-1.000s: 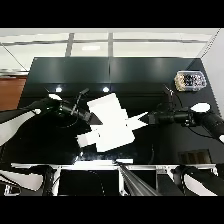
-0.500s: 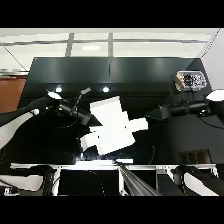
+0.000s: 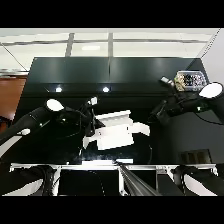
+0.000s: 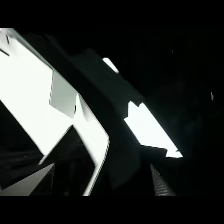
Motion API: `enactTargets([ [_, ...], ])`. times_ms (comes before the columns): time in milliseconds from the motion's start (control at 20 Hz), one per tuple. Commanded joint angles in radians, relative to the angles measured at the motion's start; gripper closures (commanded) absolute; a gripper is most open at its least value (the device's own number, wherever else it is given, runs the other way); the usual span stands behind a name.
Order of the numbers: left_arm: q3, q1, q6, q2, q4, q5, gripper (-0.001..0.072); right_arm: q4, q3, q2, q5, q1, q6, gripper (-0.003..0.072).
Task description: Fold the box and place the chain.
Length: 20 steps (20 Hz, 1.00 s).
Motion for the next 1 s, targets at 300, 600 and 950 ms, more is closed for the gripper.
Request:
enactTargets([
  [300,0.001,-0.046,0.121,-0.035,0.139,0.19,0.0685,-0.142,-0.002,0.005,-0.107,0.178,-0.189,-0.0024],
  [600,0.005,-0.046,0.263,-0.098,-0.011,0.193,0.0685,-0.069,-0.065,0.005,-0.143,0.231,-0.194,-0.0024],
  [950,0.006,-0.045,0.262,-0.099,-0.01,0.196,0.0684,0.0,-0.238,0.002,-0.288,0.335,-0.369,-0.0024],
])
